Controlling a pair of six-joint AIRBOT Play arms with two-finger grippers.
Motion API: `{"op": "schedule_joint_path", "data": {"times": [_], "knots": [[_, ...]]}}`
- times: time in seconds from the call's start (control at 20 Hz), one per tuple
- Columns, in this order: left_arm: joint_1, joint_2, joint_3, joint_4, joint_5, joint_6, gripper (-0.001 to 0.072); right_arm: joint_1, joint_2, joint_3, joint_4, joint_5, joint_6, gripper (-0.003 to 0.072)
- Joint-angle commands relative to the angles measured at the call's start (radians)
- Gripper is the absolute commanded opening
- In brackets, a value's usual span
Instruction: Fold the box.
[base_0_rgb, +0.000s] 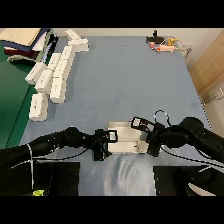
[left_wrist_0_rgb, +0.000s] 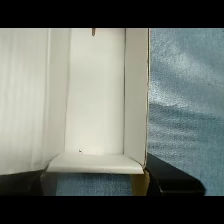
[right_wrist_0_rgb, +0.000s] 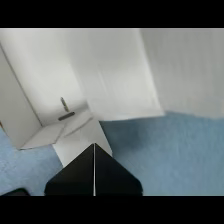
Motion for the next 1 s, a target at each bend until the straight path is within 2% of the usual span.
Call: {"op": "schedule_joint_path", "data": {"times": [0.0, 0.1, 0.15, 0.25, 0.4, 0.55, 0.75, 0.95], "knots": [[0.0, 0.001, 0.0, 0.0, 0.0, 0.0, 0.0521, -0.002, 0.041, 0.049, -0.29, -0.119, 0.389, 0.0004], [0.0, 0.001, 0.0, 0.0, 0.0, 0.0, 0.0521, -0.013, 0.076, 0.05, -0.442, -0.193, 0.623, 0.0004], [0.0, 0.001, 0.0, 0.0, 0.0, 0.0, 0.0521, -0.033, 0.083, 0.049, -0.473, -0.247, 0.727, 0.0004], [0.0, 0.001, 0.0, 0.0, 0.0, 0.0, 0.0521, -0.098, 0.079, 0.043, -0.423, -0.314, 0.845, 0.0004], [0.0, 0.001, 0.0, 0.0, 0.0, 0.0, 0.0521, -0.19, 0.055, 0.008, -0.201, -0.291, 0.876, 0.0004], [0.0, 0.001, 0.0, 0.0, 0.0, 0.001, 0.052, -0.224, 0.008, -0.053, -0.069, -0.21, 0.875, 0.0004], [0.0, 0.001, 0.0, 0.0, 0.0, 0.0, 0.0521, -0.224, -0.015, -0.061, -0.004, -0.195, 0.848, 0.0004], [0.0, 0.001, 0.0, 0.0, 0.0, 0.0, 0.0521, -0.224, 0.031, -0.037, -0.003, -0.218, 0.847, 0.0004]]}}
